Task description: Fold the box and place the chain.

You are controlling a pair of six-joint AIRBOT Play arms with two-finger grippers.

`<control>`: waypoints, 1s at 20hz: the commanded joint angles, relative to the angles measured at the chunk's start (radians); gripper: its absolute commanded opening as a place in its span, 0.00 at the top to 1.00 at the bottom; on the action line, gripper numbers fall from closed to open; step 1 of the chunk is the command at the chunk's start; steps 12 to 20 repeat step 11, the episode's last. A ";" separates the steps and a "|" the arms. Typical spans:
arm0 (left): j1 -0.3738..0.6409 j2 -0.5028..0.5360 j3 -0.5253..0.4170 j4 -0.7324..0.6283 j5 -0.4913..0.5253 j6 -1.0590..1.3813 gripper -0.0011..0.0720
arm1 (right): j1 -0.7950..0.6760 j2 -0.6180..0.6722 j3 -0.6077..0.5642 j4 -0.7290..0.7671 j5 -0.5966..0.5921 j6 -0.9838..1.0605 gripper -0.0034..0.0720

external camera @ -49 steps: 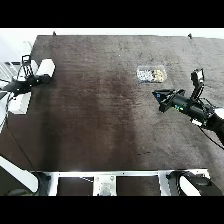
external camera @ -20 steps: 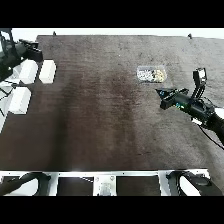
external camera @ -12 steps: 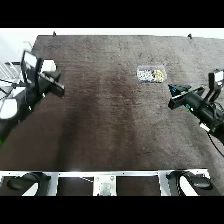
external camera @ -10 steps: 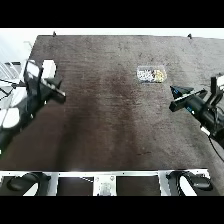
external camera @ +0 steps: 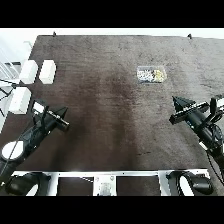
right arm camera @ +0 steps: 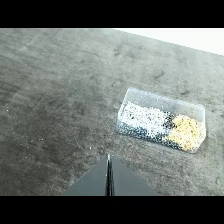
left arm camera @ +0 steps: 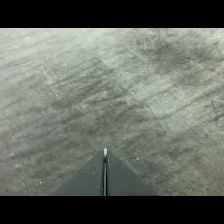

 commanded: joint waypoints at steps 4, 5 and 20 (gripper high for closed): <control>-0.002 0.017 -0.028 -0.035 -0.008 -0.006 0.95 | 0.000 0.012 -0.012 -0.001 -0.002 0.000 0.94; -0.002 0.017 -0.028 -0.035 -0.012 -0.005 0.96 | 0.000 0.012 -0.012 -0.001 -0.002 0.000 0.94; -0.002 0.017 -0.028 -0.035 -0.014 -0.005 0.96 | 0.000 0.012 -0.012 -0.001 -0.002 0.000 0.94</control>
